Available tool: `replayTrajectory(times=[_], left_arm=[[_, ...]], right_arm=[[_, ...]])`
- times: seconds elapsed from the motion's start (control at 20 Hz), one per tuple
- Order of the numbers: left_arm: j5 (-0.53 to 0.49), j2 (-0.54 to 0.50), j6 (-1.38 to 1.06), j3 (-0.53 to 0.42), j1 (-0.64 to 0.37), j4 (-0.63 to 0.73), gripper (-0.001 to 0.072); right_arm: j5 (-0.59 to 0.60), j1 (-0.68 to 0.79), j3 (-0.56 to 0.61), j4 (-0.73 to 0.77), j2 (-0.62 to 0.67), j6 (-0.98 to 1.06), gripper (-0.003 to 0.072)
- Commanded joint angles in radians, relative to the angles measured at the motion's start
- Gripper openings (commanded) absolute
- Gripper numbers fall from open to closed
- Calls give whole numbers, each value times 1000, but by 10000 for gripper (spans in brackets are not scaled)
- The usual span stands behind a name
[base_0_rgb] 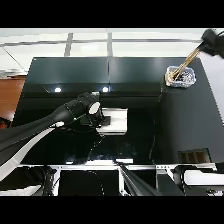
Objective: Fold the box and place the chain.
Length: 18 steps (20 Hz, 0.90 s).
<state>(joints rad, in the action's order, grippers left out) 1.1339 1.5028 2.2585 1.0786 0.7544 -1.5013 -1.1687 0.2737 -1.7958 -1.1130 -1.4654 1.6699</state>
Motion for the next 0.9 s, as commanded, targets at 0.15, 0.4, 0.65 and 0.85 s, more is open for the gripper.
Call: replayTrajectory(times=[0.15,0.4,0.65,0.85], left_arm=[[0,0,0,1,-1,0,29],[0,0,0,1,-1,0,29],[0,0,0,1,-1,0,29],[0,0,0,1,-1,0,29]], right_arm=[[-18,5,-1,188,299,-63,14],[-69,5,-1,352,439,-84,14],[-157,-12,-1,505,501,-93,14],[-282,-116,0,534,510,-92,14]])
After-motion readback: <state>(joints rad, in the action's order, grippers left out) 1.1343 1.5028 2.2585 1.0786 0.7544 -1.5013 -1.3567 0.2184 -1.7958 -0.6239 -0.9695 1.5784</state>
